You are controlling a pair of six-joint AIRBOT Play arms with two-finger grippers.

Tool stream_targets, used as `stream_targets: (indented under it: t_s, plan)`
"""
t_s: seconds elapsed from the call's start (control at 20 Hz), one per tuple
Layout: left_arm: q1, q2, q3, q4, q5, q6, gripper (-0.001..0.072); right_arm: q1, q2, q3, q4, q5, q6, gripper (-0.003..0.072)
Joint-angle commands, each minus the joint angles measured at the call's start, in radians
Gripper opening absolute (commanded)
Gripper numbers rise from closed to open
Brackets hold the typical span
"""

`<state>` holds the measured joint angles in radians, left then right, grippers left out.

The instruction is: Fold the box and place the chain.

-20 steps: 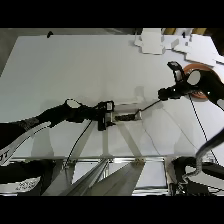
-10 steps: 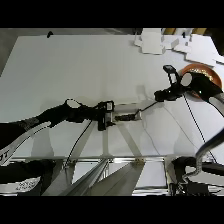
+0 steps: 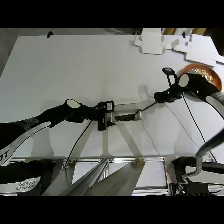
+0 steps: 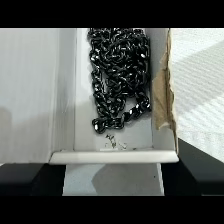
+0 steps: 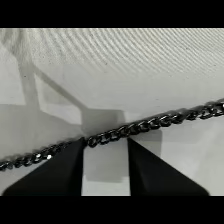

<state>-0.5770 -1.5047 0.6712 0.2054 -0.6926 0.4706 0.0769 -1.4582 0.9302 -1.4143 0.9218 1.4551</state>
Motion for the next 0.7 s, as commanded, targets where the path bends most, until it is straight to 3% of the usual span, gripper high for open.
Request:
stream_targets:
  t_s: [0.0, 0.05, 0.35, 0.65]
  plan:
    - [0.000, 0.000, 0.000, 0.000, 0.000, 0.000, 0.0170, 0.001, -0.027, -0.001, -0.003, 0.008, 0.004, 0.0125]
    - [0.000, 0.000, 0.000, 0.000, 0.000, 0.000, 0.0170, 0.001, -0.024, -0.001, -0.003, 0.009, 0.003, 0.0019]
    - [0.000, 0.000, 0.000, 0.000, 0.000, 0.000, 0.0170, 0.001, 0.106, -0.001, -0.051, 0.064, 0.002, 0.0019]
    - [0.000, 0.000, 0.000, 0.000, 0.001, 0.000, 0.0170, 0.093, 0.338, -0.001, -0.082, 0.254, -0.023, 0.0019]
